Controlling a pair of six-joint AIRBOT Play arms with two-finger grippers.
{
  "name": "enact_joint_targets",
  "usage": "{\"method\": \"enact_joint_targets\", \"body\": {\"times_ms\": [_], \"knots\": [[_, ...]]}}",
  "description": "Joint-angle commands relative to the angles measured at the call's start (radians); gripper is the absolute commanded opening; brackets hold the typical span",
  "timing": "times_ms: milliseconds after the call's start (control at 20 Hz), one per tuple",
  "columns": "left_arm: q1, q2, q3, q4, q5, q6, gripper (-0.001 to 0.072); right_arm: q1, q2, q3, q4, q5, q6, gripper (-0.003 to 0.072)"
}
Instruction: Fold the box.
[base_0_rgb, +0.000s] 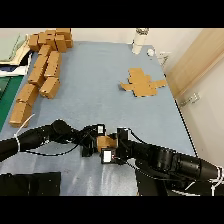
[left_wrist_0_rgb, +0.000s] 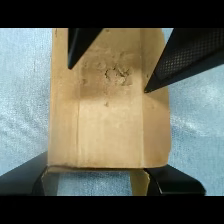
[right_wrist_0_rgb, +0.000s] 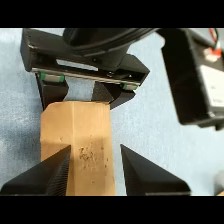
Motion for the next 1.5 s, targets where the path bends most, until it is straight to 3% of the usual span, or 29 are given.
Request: {"method": "enact_joint_targets", "body": {"times_ms": [0, 750, 1450], "knots": [[0.000, 0.000, 0.001, 0.000, 0.000, 0.000, 0.0528, 0.001, 0.004, -0.001, 0.000, 0.000, 0.001, 0.0483], [0.000, 0.000, 0.001, 0.000, 0.000, 0.000, 0.0528, 0.001, 0.023, -0.001, 0.129, -0.044, 0.028, 0.0483], [0.000, 0.000, 0.001, 0.000, 0.000, 0.000, 0.0528, 0.000, 0.023, -0.001, 0.129, -0.048, 0.027, 0.0483]]}}
